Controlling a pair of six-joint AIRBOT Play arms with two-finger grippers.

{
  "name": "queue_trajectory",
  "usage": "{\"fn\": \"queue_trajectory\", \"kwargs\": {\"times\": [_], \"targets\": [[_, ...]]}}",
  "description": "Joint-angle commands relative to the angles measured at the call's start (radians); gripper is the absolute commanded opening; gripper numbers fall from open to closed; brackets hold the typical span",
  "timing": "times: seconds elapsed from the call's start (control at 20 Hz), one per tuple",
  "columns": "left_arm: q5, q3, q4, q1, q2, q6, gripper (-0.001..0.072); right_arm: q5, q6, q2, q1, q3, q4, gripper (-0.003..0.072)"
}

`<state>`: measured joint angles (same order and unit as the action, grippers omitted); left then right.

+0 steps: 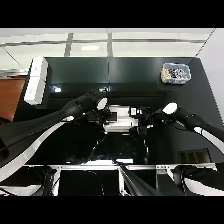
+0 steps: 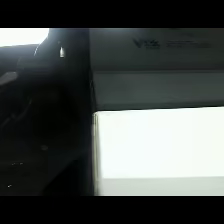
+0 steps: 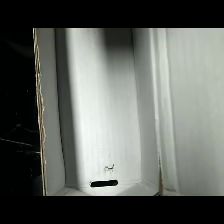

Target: Fold the box and place the chain.

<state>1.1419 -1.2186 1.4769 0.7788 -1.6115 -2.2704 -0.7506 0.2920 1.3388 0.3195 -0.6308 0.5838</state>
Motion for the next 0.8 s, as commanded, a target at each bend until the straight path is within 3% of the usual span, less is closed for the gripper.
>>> {"fn": "queue_trajectory", "kwargs": {"times": [0.0,0.05,0.15,0.2,0.25,0.3,0.55,0.7,0.75], "targets": [[0.014,-0.011,0.011,0.014,-0.02,-0.016,0.0065,-0.001,0.0,0.0,0.0,0.0,0.0,0.0167],[0.015,-0.013,0.011,0.021,-0.025,-0.016,0.0019,-0.001,0.0,0.0,0.0,0.0,0.0,0.0168],[0.015,-0.013,0.006,0.023,-0.029,-0.014,0.0019,-0.001,0.0,0.0,0.0,0.0,0.0,0.0168],[0.018,-0.013,0.007,0.025,-0.029,-0.011,0.0019,-0.001,-0.006,0.0,0.0,0.0,-0.002,0.0217],[0.019,-0.013,0.006,0.025,-0.029,-0.012,0.0019,0.0,-0.043,-0.002,0.0,0.0,-0.002,0.0516],[0.023,-0.014,0.006,0.025,-0.029,-0.012,0.0019,0.006,-0.08,-0.01,-0.001,0.0,0.002,0.0677],[0.048,-0.014,0.007,0.025,-0.029,-0.004,0.0019,-0.054,-0.211,-0.142,-0.004,0.0,0.214,0.0672],[0.047,-0.014,0.007,0.025,-0.029,-0.004,0.0019,-0.049,-0.183,-0.147,-0.007,0.0,0.211,0.0667],[0.046,-0.014,0.007,0.025,-0.029,-0.004,0.002,-0.049,-0.154,-0.147,-0.007,0.0,0.193,0.0541]]}}
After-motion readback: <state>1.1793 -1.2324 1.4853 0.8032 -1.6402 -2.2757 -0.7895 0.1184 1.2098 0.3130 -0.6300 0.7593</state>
